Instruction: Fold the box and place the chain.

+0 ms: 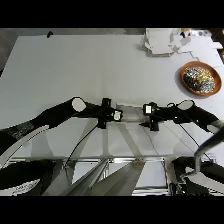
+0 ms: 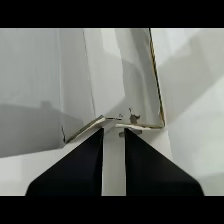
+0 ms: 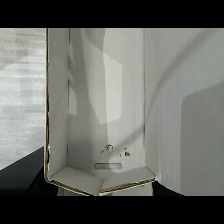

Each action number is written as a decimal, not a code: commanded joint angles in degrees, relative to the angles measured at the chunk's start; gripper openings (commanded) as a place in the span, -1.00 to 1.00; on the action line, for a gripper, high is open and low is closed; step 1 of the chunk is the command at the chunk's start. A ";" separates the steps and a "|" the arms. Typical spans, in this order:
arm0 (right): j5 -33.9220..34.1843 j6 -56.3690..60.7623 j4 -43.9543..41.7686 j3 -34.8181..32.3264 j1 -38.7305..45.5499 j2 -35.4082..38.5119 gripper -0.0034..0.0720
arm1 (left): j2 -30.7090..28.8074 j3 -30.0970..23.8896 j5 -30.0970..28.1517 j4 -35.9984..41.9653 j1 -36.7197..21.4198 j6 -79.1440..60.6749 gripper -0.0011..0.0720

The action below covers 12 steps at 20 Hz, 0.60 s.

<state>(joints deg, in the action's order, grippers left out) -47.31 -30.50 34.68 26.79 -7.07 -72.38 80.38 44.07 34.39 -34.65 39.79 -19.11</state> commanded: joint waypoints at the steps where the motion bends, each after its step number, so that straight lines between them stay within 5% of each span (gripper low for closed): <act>1: -0.02 0.00 0.00 0.00 0.00 0.02 0.18 | 0.70 0.00 0.20 3.63 0.70 0.00 -0.59; 5: -0.02 0.00 0.00 0.00 0.00 0.02 0.18 | 1.27 0.00 -0.02 6.12 1.49 -0.04 -0.49; 7: -0.02 0.00 0.00 0.00 0.00 0.02 0.18 | 1.27 0.00 -0.37 7.23 1.79 -0.15 0.10; 12: -0.02 0.00 0.00 0.00 0.00 0.02 0.18 | 1.33 0.00 -0.35 7.17 1.81 0.07 0.29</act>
